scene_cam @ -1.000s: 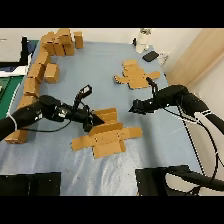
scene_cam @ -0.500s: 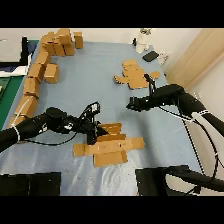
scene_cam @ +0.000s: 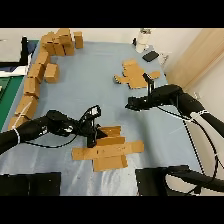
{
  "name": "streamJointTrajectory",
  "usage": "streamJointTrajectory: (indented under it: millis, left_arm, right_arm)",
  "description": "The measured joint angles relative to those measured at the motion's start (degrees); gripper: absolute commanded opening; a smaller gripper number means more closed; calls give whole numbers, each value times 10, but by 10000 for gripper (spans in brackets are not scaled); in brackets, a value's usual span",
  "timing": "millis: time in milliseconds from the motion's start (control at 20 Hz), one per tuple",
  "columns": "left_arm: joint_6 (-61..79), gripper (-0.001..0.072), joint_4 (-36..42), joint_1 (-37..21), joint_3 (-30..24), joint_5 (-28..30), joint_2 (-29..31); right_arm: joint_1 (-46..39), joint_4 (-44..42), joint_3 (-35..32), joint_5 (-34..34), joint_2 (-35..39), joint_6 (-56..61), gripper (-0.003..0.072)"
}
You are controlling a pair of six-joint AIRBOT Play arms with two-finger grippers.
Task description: Fold the box.
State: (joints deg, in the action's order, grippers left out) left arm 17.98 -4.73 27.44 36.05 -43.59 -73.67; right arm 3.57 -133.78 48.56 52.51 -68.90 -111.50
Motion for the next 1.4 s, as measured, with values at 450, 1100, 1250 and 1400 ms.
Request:
streamJointTrajectory:
  millis: [450, 1100, 1250, 1400]
  left_arm:
    - [37, 11, 13, 8, -9, 25, 23]
    - [131, 12, 64, 8, 29, 71, -16]
    - [127, 12, 60, 8, 30, 62, -22]
    - [123, 12, 56, 8, 30, 56, -24]
  right_arm:
    - [1, 1, 0, 0, 0, -1, 4]
    - [1, 0, 0, -6, 0, -5, 4]
    - [1, 0, 0, -6, 0, -6, 4]
    - [1, 0, 0, -6, 0, -6, 4]
